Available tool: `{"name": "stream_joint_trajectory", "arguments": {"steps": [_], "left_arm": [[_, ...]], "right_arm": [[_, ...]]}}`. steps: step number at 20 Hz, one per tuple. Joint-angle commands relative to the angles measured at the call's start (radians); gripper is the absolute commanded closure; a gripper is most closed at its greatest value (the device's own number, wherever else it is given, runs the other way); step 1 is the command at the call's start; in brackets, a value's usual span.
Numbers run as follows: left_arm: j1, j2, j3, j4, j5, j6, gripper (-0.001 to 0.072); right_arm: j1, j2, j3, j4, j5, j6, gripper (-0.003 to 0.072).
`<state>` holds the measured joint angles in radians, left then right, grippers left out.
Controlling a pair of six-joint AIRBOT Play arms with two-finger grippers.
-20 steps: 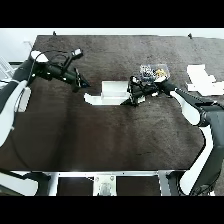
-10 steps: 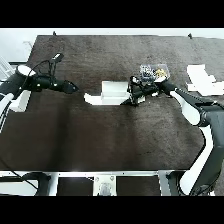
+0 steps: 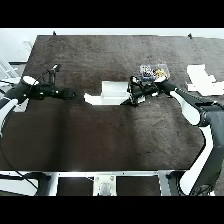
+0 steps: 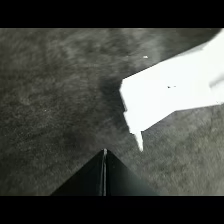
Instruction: Fold the box and place the chain.
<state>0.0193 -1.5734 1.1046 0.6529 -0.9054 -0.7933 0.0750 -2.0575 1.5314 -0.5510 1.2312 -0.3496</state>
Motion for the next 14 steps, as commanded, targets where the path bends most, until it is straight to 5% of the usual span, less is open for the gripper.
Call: {"name": "stream_joint_trajectory", "arguments": {"steps": [1,14], "left_arm": [[-0.014,-0.06,-0.004,-0.047,0.048,-0.01,0.0689],[-0.181,-0.241,0.164,-0.097,0.01,-0.018,0.0689]], "right_arm": [[0.001,0.0,0.0,0.0,0.0,0.0,0.0247],[0.001,0.0,0.0,0.0,0.0,0.0,0.0247]]}}
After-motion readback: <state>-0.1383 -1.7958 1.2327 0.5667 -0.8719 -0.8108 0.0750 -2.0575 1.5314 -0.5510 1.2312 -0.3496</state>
